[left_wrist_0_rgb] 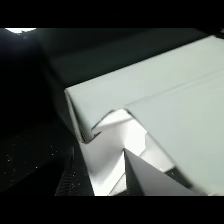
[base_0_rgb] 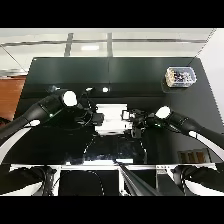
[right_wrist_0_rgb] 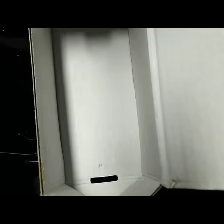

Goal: Fold the box and place the chain.

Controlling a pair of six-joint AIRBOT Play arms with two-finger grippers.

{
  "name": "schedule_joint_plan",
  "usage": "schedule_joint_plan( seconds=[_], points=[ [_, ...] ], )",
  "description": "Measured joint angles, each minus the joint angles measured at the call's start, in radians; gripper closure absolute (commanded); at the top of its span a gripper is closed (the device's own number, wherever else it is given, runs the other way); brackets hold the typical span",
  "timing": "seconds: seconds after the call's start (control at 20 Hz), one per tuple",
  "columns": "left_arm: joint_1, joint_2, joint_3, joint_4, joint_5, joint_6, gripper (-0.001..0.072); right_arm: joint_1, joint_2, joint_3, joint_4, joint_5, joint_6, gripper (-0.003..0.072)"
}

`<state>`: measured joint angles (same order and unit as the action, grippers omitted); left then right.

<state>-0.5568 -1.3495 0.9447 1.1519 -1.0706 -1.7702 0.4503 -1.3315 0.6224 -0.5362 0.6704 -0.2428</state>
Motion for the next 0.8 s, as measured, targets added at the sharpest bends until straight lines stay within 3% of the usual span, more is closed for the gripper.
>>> schedule_joint_plan(
  seconds=[0.55, 0.8],
  points=[
    [-0.114, -0.011, 0.004, 0.243, 0.039, -0.314, 0.0382, 0.000, 0.000, 0.000, 0.000, 0.000, 0.000, 0.0519],
    [-0.175, -0.065, 0.054, 0.318, 0.005, -0.410, 0.0381, 0.000, 0.000, 0.000, 0.000, 0.000, 0.000, 0.0518]
  ],
)
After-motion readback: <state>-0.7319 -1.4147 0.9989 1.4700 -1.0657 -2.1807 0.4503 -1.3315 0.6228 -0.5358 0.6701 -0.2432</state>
